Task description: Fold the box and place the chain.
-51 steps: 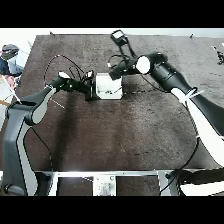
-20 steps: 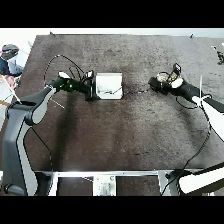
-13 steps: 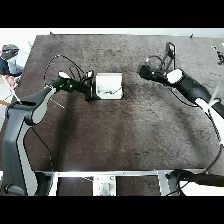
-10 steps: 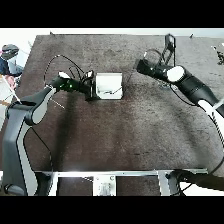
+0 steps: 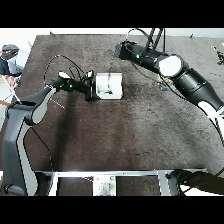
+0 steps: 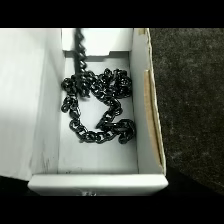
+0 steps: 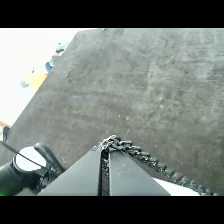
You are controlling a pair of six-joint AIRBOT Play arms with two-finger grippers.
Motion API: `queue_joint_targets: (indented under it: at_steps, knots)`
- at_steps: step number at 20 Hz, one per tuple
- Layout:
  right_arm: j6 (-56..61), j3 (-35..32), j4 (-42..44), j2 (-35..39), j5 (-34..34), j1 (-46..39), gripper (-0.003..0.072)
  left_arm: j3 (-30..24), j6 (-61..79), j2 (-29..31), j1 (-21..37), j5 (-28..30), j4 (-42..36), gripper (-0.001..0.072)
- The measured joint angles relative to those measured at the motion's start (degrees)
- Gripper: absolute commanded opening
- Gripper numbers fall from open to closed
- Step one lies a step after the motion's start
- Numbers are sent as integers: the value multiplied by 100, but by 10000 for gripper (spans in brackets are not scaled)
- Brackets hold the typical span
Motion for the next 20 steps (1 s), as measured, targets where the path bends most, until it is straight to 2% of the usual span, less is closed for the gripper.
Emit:
queue_joint_targets:
  at_steps: [5,6,7,8,11,14,16,20]
  knots:
    - [-42,-197,-70,-444,212,98,14,0,0,0,0,0,-2,409]
    - [-37,-264,-74,-533,251,114,78,0,0,0,0,0,-2,409]
    - [-35,-330,-81,-612,267,118,317,0,0,0,0,0,-2,409]
    - [-33,-389,-98,-671,275,111,385,0,2,0,0,0,-2,409]
    - [-26,-516,-291,-769,363,13,386,0,0,0,0,0,0,409]
    - [-11,-671,-509,-713,887,-387,386,0,2,0,0,0,0,409]
    - [20,-1008,-581,-531,1102,-769,386,0,2,0,0,0,0,409]
    - [531,-1766,-695,-337,793,-1864,386,0,0,0,0,0,0,409]
